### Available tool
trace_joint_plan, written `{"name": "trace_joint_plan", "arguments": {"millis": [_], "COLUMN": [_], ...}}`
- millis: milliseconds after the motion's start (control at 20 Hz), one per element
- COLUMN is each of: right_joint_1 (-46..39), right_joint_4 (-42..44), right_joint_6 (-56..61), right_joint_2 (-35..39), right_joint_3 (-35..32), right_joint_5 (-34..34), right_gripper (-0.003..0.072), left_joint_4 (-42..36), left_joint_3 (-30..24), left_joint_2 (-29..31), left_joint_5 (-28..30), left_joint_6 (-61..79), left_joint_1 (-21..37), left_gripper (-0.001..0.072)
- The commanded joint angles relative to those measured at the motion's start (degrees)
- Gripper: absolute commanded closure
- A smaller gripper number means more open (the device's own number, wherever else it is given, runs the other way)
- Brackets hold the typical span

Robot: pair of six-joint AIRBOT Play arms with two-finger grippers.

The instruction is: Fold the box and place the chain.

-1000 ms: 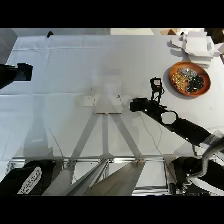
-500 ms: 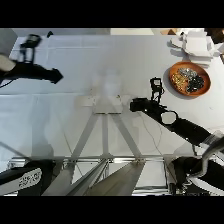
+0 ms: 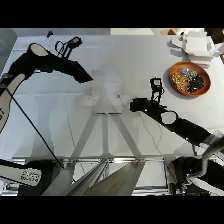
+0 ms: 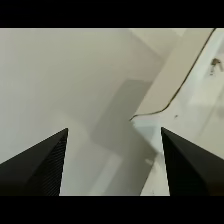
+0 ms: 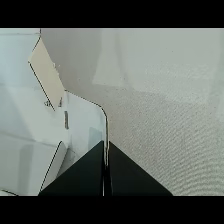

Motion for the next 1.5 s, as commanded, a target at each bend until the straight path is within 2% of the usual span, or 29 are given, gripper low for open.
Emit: {"name": "trace_joint_plan", "arguments": {"millis": [0,150,600,650,750,800,1450], "right_joint_1": [0.1,0.1,0.1,0.1,0.1,0.1,0.1], "right_joint_4": [0.0,0.0,0.0,0.0,0.0,0.0,0.0], "right_joint_6": [0.0,0.0,0.0,0.0,0.0,0.0,0.0], "right_joint_2": [0.0,0.0,0.0,0.0,0.0,0.0,0.0], "right_joint_3": [0.0,0.0,0.0,0.0,0.0,0.0,0.0], "right_joint_5": [0.0,0.0,0.0,0.0,0.0,0.0,0.0], "right_gripper": [0.0676,0.0676,0.0676,0.0676,0.0676,0.0676,0.0676], "left_joint_4": [-5.1,-5.0,-4.9,-4.8,-4.8,-4.8,-4.9], "left_joint_3": [1.2,1.2,1.2,1.2,1.2,1.2,1.2], "left_joint_2": [-3.7,-4.5,-7.6,-8.0,-8.2,-8.2,-8.2], "left_joint_5": [-4.9,-6.6,-6.9,-6.9,-7.1,-7.1,-7.2], "left_joint_6": [4.0,5.1,11.7,11.7,11.7,11.9,11.9], "left_joint_1": [-0.5,-0.5,-4.1,-4.2,-4.3,-4.3,-4.2], "left_gripper": [0.0073,0.0074,0.0088,0.0174,0.0600,0.0698,0.0698]}}
